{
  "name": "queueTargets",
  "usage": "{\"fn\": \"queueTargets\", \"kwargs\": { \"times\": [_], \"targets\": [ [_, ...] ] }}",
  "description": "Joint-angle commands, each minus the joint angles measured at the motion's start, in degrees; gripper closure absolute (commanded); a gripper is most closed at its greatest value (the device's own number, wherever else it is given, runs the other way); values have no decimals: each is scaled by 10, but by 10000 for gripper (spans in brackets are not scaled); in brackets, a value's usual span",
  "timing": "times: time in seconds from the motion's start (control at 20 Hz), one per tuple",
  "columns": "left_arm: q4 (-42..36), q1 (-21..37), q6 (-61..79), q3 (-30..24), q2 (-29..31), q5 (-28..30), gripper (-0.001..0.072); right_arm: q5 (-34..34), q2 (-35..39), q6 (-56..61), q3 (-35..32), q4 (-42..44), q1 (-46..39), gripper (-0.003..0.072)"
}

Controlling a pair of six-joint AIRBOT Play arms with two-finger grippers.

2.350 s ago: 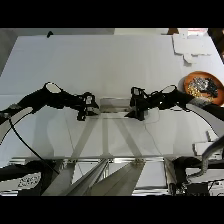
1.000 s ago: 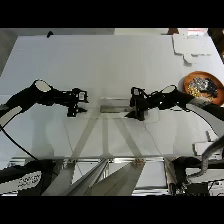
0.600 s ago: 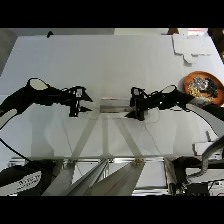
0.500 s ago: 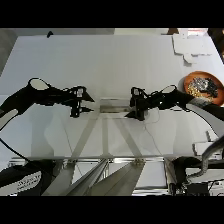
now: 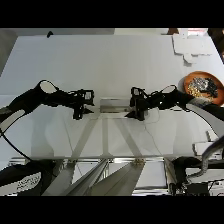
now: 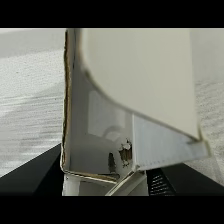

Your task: Fold the box and place the chain.

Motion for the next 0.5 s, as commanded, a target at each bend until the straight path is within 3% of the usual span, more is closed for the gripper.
{"fn": "queueTargets", "kwargs": {
  "times": [0.0,0.45],
  "targets": [
    [25,-26,-16,0,-17,9,379,0,0,0,0,0,0,288],
    [3,-54,-12,0,-38,52,381,0,0,0,0,0,0,288]
  ]
}}
